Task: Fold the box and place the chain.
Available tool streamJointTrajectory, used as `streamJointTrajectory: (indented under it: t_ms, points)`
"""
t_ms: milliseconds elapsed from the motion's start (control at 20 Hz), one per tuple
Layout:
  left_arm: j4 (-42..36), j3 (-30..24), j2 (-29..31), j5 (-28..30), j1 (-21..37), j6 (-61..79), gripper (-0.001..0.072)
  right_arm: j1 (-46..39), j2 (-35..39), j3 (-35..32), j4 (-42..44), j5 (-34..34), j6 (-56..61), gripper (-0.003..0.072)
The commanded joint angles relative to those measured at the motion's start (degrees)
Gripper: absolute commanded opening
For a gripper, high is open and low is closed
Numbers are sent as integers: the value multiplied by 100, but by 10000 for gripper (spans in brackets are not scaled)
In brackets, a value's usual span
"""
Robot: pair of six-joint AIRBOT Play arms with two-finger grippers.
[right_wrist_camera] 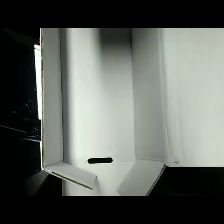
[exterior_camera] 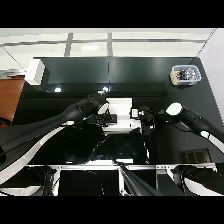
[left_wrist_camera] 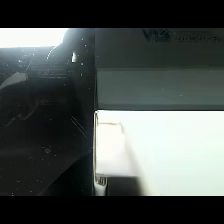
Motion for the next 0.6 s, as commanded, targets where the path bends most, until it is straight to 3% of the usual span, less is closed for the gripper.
streamJointTrajectory:
  t_ms: [0, 50, 100, 150, 400, 550]
  points:
    - [4, -2, 4, -4, 7, 26, 26, -2, 85, 2, -39, 107, 17, 447]
    - [7, -2, 4, -4, 7, 26, 26, -4, 85, 2, -44, 140, 17, 424]
    - [7, -2, 4, -2, 7, 26, 27, -4, 87, 2, -44, 184, 20, 305]
    - [7, -2, 4, -4, 7, 26, 26, -2, 90, 2, -44, 210, 20, 264]
    - [4, -2, 4, 4, 7, 26, 26, 2, 90, 0, 7, 254, 260, 262]
    - [4, -2, 4, 7, 7, 24, 27, 120, 63, -17, 619, 184, 271, 263]
